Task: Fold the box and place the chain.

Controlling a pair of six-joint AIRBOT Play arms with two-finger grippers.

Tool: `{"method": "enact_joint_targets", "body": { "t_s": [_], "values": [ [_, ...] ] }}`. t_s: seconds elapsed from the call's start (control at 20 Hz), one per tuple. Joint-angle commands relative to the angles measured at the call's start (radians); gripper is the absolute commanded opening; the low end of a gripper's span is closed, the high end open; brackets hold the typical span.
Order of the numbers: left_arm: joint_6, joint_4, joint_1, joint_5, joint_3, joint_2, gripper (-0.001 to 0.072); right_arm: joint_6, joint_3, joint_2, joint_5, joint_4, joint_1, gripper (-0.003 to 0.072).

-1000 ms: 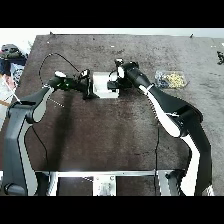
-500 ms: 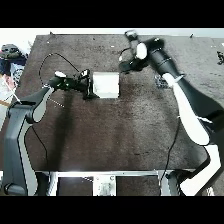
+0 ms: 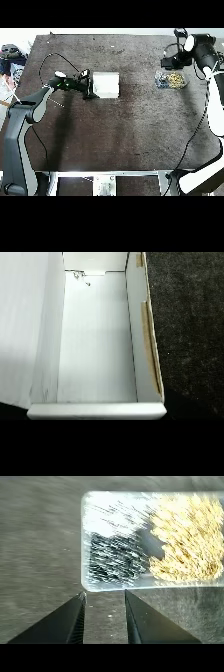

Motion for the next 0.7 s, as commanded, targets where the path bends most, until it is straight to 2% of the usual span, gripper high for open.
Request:
{"method": "enact_joint_targets", "body": {
  "t_s": [0.0,0.65],
  "values": [
    [0.000,0.000,0.001,0.001,0.001,0.000,0.0447,-0.027,-0.011,-0.071,-0.017,0.051,-0.074,0.0273],
    [0.000,0.000,0.001,0.001,0.001,0.000,0.0447,-0.131,-0.012,-0.185,-0.107,0.120,-0.076,0.0272]
  ]
}}
